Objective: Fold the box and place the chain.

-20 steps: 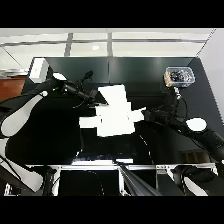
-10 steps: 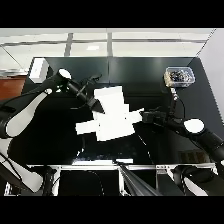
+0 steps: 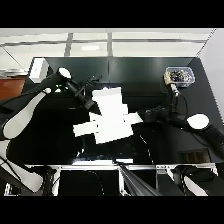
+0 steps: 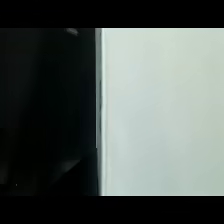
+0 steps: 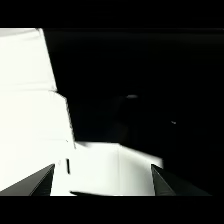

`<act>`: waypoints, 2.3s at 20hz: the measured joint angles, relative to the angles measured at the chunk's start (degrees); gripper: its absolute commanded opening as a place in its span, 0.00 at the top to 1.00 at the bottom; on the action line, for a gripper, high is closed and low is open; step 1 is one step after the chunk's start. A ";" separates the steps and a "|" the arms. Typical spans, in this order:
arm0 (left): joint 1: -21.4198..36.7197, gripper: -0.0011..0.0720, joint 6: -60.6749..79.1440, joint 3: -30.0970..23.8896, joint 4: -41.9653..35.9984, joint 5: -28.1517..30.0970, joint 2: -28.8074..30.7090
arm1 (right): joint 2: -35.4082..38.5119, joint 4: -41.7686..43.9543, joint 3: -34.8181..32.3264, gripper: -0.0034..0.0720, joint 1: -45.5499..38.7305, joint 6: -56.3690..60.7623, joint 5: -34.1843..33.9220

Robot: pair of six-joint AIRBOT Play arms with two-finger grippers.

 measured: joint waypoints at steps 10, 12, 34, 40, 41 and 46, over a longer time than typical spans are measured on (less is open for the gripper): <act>-5.38 0.95 17.86 -15.50 -2.47 23.43 16.92 | 0.02 -27.21 13.55 0.03 -14.05 2.34 21.77; -7.54 0.96 24.94 -16.57 -1.20 27.52 17.86 | 0.02 -24.94 13.92 0.03 -14.34 0.28 20.26; -13.92 0.95 37.09 -20.79 1.73 40.81 14.78 | -4.94 -14.69 -0.94 0.03 9.70 -48.52 7.78; -13.90 0.95 37.16 -20.76 1.70 40.85 14.47 | -6.27 -13.68 -1.07 0.03 11.34 -52.46 8.39; -13.88 0.95 37.16 -20.76 1.70 40.85 14.47 | -6.34 -13.62 -1.07 0.03 11.39 -52.65 8.92; -13.90 0.95 37.16 -20.72 1.79 40.81 14.47 | -7.06 -12.81 -1.07 0.03 11.56 -53.46 8.90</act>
